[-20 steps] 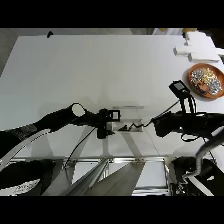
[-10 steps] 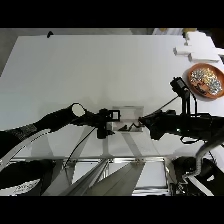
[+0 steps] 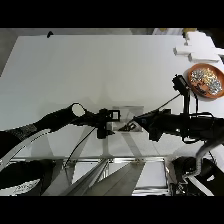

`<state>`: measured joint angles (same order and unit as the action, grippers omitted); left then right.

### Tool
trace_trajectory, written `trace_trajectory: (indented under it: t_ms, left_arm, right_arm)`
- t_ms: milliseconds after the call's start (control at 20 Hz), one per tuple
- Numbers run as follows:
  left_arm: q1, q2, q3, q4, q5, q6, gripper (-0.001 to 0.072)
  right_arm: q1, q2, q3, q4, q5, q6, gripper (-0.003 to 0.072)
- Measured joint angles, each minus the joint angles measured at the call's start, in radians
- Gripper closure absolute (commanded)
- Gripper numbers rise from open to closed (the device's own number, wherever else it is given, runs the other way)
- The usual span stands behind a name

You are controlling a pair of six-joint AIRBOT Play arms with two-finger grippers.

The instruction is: Fold the box and place the chain.

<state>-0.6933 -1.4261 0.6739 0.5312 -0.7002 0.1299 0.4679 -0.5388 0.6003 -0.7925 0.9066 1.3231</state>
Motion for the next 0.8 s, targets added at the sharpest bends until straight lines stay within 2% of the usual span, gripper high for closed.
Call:
trace_trajectory:
  t_ms: [200,400,450,500,550,650,700,800]
  left_arm:
    - [0.000,0.000,0.000,0.000,0.000,0.000,0.0530]
    - [0.000,0.000,0.000,0.000,0.000,0.000,0.0530]
    - [0.000,0.000,0.000,0.000,0.000,0.000,0.0530]
    - [0.000,0.000,0.000,0.000,0.000,0.000,0.0530]
    - [0.000,0.000,0.000,0.000,0.000,0.000,0.0530]
    - [0.000,0.000,0.000,0.000,0.000,0.000,0.0530]
    - [0.000,0.000,0.000,0.000,0.000,0.000,0.0530]
    - [0.000,0.000,0.000,0.000,0.000,0.000,0.0530]
  right_arm:
    - [0.000,-0.067,-0.042,-0.008,-0.046,-0.026,0.0668]
    - [0.008,-0.209,-0.076,-0.011,-0.089,-0.091,0.0663]
    - [0.018,-0.248,-0.080,-0.012,-0.092,-0.110,0.0600]
    - [0.030,-0.284,-0.083,-0.014,-0.097,-0.126,0.0488]
    - [0.042,-0.311,-0.085,-0.014,-0.099,-0.141,0.0462]
    - [0.062,-0.347,-0.084,-0.014,-0.098,-0.158,0.0467]
    - [0.065,-0.357,-0.077,-0.016,-0.090,-0.164,0.0502]
    - [0.054,-0.368,-0.042,-0.030,-0.058,-0.171,0.0657]
